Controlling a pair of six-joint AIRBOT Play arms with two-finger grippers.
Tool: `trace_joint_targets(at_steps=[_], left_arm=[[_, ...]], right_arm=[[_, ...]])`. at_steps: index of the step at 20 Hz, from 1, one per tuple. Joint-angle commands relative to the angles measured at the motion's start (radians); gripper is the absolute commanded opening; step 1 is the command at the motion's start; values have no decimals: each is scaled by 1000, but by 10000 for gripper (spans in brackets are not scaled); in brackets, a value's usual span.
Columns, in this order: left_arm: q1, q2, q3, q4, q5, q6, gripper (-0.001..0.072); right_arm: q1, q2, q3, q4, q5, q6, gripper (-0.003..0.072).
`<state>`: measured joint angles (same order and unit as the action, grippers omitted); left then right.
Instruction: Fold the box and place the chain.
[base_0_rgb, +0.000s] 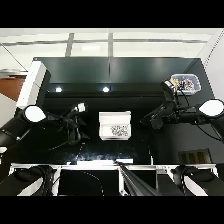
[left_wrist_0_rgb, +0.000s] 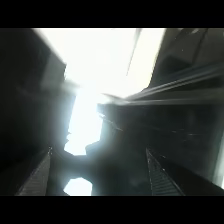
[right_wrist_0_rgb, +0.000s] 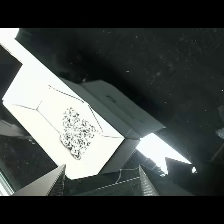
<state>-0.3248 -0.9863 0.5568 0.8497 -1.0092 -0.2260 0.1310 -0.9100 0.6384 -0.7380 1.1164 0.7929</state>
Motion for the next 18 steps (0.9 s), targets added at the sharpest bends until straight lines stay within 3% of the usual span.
trace_joint_targets(at_steps=[1,7,18], left_arm=[[-33,-53,-40,-189,102,346,707],[-61,-190,-41,-291,97,445,707],[-61,-242,-40,-300,163,463,708]], right_arm=[[0,1,1,0,1,0,547],[0,1,1,0,2,0,547],[0,1,1,0,2,0,547]])
